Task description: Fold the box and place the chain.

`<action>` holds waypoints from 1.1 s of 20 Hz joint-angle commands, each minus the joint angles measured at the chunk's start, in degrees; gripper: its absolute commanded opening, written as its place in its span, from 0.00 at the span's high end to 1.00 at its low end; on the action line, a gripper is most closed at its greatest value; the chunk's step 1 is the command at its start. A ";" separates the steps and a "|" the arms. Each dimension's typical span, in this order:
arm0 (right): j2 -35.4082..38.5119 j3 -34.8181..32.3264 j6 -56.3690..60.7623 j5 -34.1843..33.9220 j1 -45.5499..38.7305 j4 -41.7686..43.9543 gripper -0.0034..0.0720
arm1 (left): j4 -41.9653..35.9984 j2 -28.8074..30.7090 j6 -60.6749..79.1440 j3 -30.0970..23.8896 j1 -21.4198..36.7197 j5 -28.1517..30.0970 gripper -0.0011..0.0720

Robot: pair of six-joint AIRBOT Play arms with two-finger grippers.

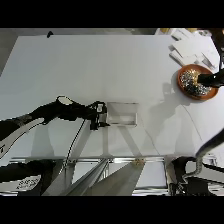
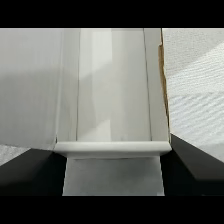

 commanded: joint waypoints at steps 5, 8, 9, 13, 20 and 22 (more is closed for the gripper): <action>-7.41 0.02 0.59 -3.19 -0.66 4.81 0.75 | 0.00 0.02 0.00 0.00 0.02 0.00 0.89; -9.64 0.02 3.82 -2.47 -0.66 4.92 0.75 | 0.02 0.02 0.00 0.00 0.02 0.00 0.89; -10.16 0.02 4.68 -2.54 -0.66 4.92 0.75 | 0.02 0.02 0.00 0.00 0.02 0.00 0.89; -10.60 0.02 5.09 -2.91 -0.66 4.94 0.75 | 0.02 0.02 0.00 0.00 0.02 0.00 0.89; -7.63 0.02 5.07 -0.79 -0.66 4.87 0.93 | 0.00 0.02 0.00 0.00 0.02 0.00 0.89; -3.50 0.02 5.03 1.64 -0.66 4.87 0.93 | 0.00 0.02 0.00 0.00 0.02 0.00 0.89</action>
